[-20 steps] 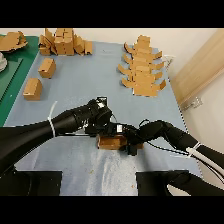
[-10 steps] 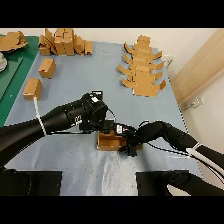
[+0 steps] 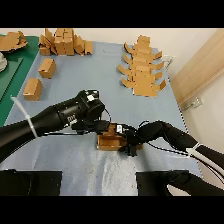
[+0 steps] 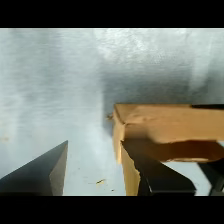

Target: Fold the box.

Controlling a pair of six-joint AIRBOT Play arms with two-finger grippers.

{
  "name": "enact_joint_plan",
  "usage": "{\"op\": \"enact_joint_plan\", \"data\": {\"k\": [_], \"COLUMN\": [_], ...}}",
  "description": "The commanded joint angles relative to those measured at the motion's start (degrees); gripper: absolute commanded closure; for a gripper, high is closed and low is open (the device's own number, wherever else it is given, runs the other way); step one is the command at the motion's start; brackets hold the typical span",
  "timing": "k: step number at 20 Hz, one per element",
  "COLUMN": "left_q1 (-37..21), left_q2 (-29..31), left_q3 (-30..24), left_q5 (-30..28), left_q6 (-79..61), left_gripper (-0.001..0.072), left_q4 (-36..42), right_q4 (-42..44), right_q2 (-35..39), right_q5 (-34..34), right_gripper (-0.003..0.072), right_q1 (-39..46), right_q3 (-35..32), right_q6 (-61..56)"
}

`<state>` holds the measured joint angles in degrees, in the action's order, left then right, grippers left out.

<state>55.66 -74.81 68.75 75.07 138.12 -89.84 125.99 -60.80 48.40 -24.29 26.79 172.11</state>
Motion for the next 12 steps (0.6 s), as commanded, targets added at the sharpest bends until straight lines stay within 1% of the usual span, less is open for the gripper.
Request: {"op": "enact_joint_plan", "data": {"k": [1, 2, 3, 4, 5, 6, 7, 8, 9, 10, 11, 12], "left_q1": [0.0, 0.0, -0.4, -1.5, -3.8, -7.4, -11.9, -17.6, -23.1, -28.5, -32.6, -35.5], "left_q2": [5.9, 8.2, 10.2, 11.8, 12.8, 13.3, 13.3, 12.8, 11.8, 10.1, 8.2, 6.4], "left_q3": [-0.2, -1.2, -2.9, -5.6, -8.8, -12.5, -15.6, -18.3, -20.0, -20.7, -20.6, -20.5], "left_q5": [6.8, 7.3, 7.5, 7.3, 5.4, 0.2, -7.0, -15.6, -22.4, -27.5, -30.0, -32.1], "left_q6": [-1.9, -4.1, -10.6, -18.4, -23.5, -29.8, -38.4, -52.2, -66.8, -80.2, -90.8, -99.3], "left_gripper": [0.0240, 0.0368, 0.0687, 0.0696, 0.0696, 0.0696, 0.0696, 0.0696, 0.0696, 0.0696, 0.0696, 0.0696], "left_q4": [-7.7, -11.4, -13.8, -14.1, -13.3, -10.7, -5.0, 5.2, 15.8, 25.8, 32.4, 36.2], "right_q4": [0.0, 0.0, 0.0, 0.0, 0.0, 0.0, 0.0, 0.0, 0.0, 0.0, -0.2, -0.2], "right_q2": [0.0, 0.0, 0.0, 0.0, 0.0, 0.0, 0.0, 0.0, 0.0, 0.0, 0.0, 0.0], "right_q5": [-0.2, -0.2, -0.2, -0.2, -0.2, -0.2, -0.2, -0.2, -0.2, -0.2, -0.1, -0.2], "right_gripper": [0.0317, 0.0317, 0.0317, 0.0317, 0.0317, 0.0317, 0.0317, 0.0317, 0.0317, 0.0317, 0.0317, 0.0317], "right_q1": [0.0, 0.0, 0.0, 0.0, 0.0, 0.0, 0.0, 0.0, 0.0, 0.0, 0.0, 0.0], "right_q3": [0.0, 0.0, 0.0, 0.0, 0.0, 0.0, 0.0, 0.0, 0.0, 0.0, 0.0, 0.0], "right_q6": [0.0, 0.0, 0.0, 0.0, 0.0, 0.0, 0.0, 0.0, 0.0, 0.0, 0.0, 0.0]}}
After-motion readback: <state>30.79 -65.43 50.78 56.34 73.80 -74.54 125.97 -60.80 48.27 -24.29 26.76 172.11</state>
